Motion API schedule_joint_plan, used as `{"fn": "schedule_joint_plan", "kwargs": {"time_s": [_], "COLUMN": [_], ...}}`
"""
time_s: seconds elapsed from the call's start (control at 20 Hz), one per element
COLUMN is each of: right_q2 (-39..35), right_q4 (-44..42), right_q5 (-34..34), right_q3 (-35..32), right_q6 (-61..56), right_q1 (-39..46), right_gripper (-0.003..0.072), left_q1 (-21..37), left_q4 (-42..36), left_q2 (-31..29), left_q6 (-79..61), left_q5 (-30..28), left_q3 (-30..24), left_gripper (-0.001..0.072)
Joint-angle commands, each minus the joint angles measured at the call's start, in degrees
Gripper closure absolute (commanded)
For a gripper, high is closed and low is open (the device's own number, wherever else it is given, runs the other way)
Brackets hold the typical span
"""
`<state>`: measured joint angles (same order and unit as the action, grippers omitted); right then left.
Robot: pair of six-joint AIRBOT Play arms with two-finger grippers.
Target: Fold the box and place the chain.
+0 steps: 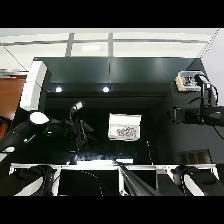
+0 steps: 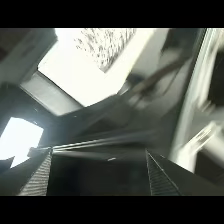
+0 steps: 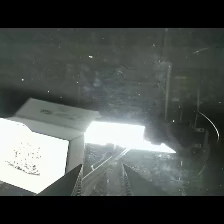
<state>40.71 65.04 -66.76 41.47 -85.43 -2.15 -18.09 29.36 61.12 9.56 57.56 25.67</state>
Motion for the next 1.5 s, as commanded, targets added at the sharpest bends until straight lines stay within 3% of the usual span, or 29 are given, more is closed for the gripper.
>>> {"fn": "schedule_joint_plan", "kwargs": {"time_s": [0.0, 0.1, 0.3, 0.5, 0.95, 1.45], "right_q2": [-0.04, -0.04, -0.04, -0.04, -0.04, -0.04], "right_q4": [-0.04, -0.07, -0.26, -0.46, -0.46, -0.44], "right_q5": [-0.09, -0.11, -0.09, -0.11, -0.09, -0.04], "right_q3": [0.02, 0.02, 0.02, 0.02, 0.04, 0.02], "right_q6": [-2.12, -2.75, -2.93, -3.61, -3.61, -3.58], "right_q1": [-0.02, -0.07, -0.07, -0.07, -0.07, -0.07], "right_gripper": [0.0369, 0.0369, 0.0370, 0.0370, 0.0369, 0.0370], "left_q1": [-4.55, -7.21, -7.87, -7.96, -9.81, -11.39], "left_q4": [4.94, 8.50, -5.09, -7.13, -1.27, -1.62], "left_q2": [3.58, 5.62, 12.11, 16.81, 17.14, 17.14], "left_q6": [-20.68, -25.22, -33.77, -34.84, -28.11, -26.69], "left_q5": [-6.45, -8.33, -9.05, -6.43, -6.16, -9.33], "left_q3": [2.01, 4.59, 8.44, 12.24, 12.44, 12.52], "left_gripper": [-0.0006, -0.0006, -0.0006, -0.0004, -0.0004, -0.0004]}}
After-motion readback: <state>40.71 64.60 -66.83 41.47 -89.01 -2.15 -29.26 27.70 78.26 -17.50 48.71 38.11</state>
